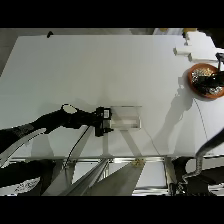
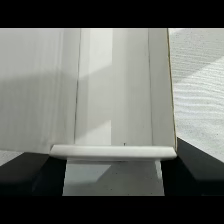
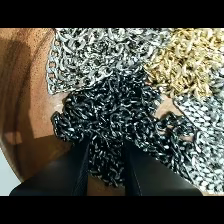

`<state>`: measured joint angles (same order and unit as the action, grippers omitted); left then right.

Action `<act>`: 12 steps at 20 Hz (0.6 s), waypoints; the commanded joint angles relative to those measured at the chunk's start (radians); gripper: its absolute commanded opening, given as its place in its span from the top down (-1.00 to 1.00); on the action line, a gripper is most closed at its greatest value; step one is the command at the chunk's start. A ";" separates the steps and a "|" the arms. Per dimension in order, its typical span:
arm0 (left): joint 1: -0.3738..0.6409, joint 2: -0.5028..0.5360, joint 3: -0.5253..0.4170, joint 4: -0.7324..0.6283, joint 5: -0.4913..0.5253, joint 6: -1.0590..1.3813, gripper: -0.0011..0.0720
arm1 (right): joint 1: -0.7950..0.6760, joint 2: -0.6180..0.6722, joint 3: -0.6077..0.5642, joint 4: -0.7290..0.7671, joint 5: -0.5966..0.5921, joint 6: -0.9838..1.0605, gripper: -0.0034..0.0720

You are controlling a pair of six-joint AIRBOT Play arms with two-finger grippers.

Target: Fold the box and place the chain.

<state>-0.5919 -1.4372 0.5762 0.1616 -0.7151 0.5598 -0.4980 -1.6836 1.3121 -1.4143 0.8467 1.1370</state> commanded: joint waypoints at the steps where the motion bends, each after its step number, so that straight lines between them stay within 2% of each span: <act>1: 0.000 0.000 0.000 0.000 0.000 0.000 0.77 | -0.001 -0.014 0.000 0.009 -0.019 -0.010 0.47; 5: 0.000 0.000 0.000 0.000 0.000 0.000 0.77 | -0.001 -0.015 0.001 0.009 0.006 -0.009 0.87; 8: 0.000 0.000 0.000 0.000 0.000 0.000 0.77 | 0.000 0.029 0.001 0.009 0.072 -0.008 0.88; 12: 0.000 0.000 0.000 0.000 0.000 0.000 0.77 | 0.000 0.219 0.001 0.017 0.206 -0.007 0.88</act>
<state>-0.5919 -1.4372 0.5762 0.1616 -0.7155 0.5598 -0.4980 -1.5726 1.3117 -1.4055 0.9539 1.1286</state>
